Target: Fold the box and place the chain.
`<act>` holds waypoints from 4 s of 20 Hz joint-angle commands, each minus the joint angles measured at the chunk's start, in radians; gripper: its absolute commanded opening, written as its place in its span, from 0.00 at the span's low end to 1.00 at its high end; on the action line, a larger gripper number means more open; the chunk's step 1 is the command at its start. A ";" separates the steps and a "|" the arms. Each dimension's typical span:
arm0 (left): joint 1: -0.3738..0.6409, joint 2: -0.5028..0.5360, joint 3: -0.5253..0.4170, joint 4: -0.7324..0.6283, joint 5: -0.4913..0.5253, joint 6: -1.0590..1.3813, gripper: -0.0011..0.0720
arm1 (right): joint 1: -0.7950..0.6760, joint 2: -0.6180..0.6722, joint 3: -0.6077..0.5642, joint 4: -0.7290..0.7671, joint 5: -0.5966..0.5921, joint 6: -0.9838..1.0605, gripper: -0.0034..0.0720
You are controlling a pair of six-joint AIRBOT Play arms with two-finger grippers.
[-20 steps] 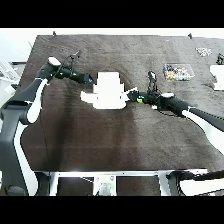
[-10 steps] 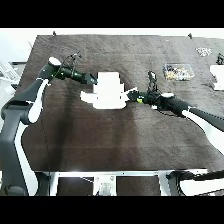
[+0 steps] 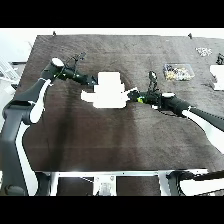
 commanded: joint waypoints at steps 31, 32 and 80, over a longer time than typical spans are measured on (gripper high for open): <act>0.003 -0.106 -0.001 -0.185 -0.050 0.057 0.58 | -0.001 0.000 0.001 0.000 0.016 0.000 0.05; 0.003 -0.109 -0.002 -0.199 -0.046 0.064 0.58 | -0.001 0.000 0.001 0.000 0.016 0.000 0.05; 0.003 -0.125 -0.002 -0.293 -0.115 0.509 0.03 | -0.148 0.068 0.001 -0.013 0.076 -0.029 0.42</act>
